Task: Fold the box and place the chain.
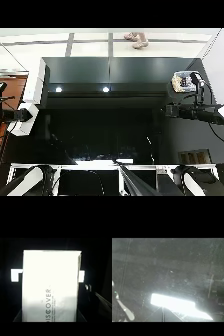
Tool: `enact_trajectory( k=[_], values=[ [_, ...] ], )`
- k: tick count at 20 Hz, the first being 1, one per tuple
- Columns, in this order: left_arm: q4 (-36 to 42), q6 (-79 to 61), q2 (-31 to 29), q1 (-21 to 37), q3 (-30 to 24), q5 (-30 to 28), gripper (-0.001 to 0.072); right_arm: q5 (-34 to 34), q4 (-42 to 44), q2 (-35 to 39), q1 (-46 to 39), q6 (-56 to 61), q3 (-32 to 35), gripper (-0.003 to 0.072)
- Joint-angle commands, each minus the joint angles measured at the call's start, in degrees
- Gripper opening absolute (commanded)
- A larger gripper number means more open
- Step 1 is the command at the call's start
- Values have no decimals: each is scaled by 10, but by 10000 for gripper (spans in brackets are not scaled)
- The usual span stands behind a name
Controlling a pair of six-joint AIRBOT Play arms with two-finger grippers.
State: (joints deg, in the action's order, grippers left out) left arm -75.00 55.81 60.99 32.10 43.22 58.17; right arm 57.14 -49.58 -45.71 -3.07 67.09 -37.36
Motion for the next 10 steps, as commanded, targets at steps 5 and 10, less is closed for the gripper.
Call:
enact_trajectory(
  k=[5, 10],
  values=[
    [5, -31, 35, 2, 2, -71, 331, -4, 0, 0, 0, 2, 0, 17],
    [27, -35, 60, 2, 11, -110, 331, -7, 0, 0, 0, 14, 0, 17]
  ],
)
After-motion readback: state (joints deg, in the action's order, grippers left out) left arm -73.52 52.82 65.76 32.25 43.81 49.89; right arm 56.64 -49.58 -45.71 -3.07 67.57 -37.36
